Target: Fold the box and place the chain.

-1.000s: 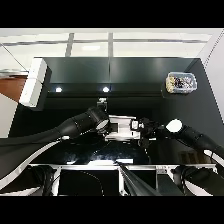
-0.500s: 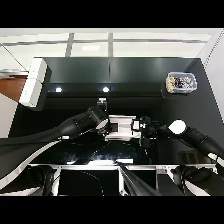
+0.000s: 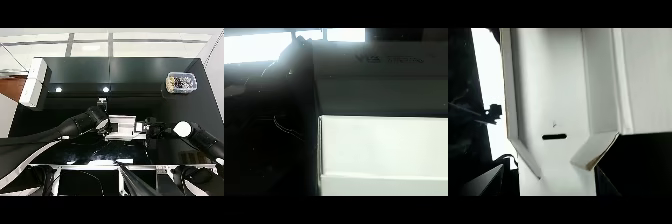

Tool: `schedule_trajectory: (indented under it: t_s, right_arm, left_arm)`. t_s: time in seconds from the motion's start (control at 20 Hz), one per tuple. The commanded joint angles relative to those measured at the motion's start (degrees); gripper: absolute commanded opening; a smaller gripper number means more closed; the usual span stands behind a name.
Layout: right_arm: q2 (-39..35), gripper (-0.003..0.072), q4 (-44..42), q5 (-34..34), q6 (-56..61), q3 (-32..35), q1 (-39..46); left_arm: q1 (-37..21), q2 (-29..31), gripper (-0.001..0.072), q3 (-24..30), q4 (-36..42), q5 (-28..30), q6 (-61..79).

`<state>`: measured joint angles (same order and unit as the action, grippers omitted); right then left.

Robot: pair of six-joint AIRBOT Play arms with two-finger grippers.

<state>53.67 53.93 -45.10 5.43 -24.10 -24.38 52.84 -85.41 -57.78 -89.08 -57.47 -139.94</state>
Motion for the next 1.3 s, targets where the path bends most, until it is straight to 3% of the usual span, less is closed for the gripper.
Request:
schedule_trajectory:
  t_s: [0.0, 0.25, 0.35, 0.45, 0.55, 0.6, 0.7, 0.8, 0.9, 0.95, 1.25]
  right_arm:
    - [-0.6, 0.0695, 3.2, -1.3, 2.9, -0.1, 0.1]
    - [-0.4, 0.0694, 0.5, 1.9, 2.1, -0.1, 0.1]
    - [0.0, 0.0577, -2.4, 2.6, 0.7, -0.1, 0.1]
    - [0.2, 0.0569, -4.5, 2.7, -0.1, -0.1, -0.2]
    - [0.2, 0.0388, -4.6, 2.8, -0.1, -0.1, -0.8]
    - [0.6, 0.0377, -5.8, 2.8, -0.1, -0.1, -1.2]
    - [1.7, 0.0235, -7.2, 3.0, -0.1, -0.1, -2.5]
    - [2.5, 0.0175, -7.3, 3.3, 0.0, -0.1, -3.8]
    - [2.7, 0.0162, -8.0, 3.5, 0.0, -0.1, -3.9]
    - [2.7, 0.0121, -8.5, 4.2, 0.0, -0.1, -3.9]
    - [3.0, 0.0121, -13.5, 4.7, 0.0, -0.1, -3.9]
  left_arm:
    - [0.0, 0.0, 0.0034, 0.0, 0.0, 0.0, 0.0]
    - [0.0, 0.0, 0.0034, 0.0, 0.0, 0.0, 0.0]
    - [0.0, 0.0, 0.0034, 0.0, 0.0, 0.0, 0.0]
    - [0.0, 0.0, 0.0034, 0.0, 0.0, 0.0, 0.0]
    - [0.0, 0.0, 0.0034, 0.0, 0.0, 0.0, 0.0]
    - [0.0, 0.0, 0.0034, 0.0, 0.0, 0.0, 0.0]
    - [0.0, 0.0, 0.0034, 0.0, 0.0, 0.0, 0.0]
    - [0.0, 0.0, 0.0034, 0.0, 0.0, 0.0, 0.0]
    - [0.0, 0.0, 0.0034, 0.0, 0.0, 0.0, 0.0]
    - [0.0, 0.0, 0.0034, 0.0, 0.0, 0.0, 0.0]
    - [0.0, 0.0, 0.0034, 0.0, 0.0, 0.0, 0.0]
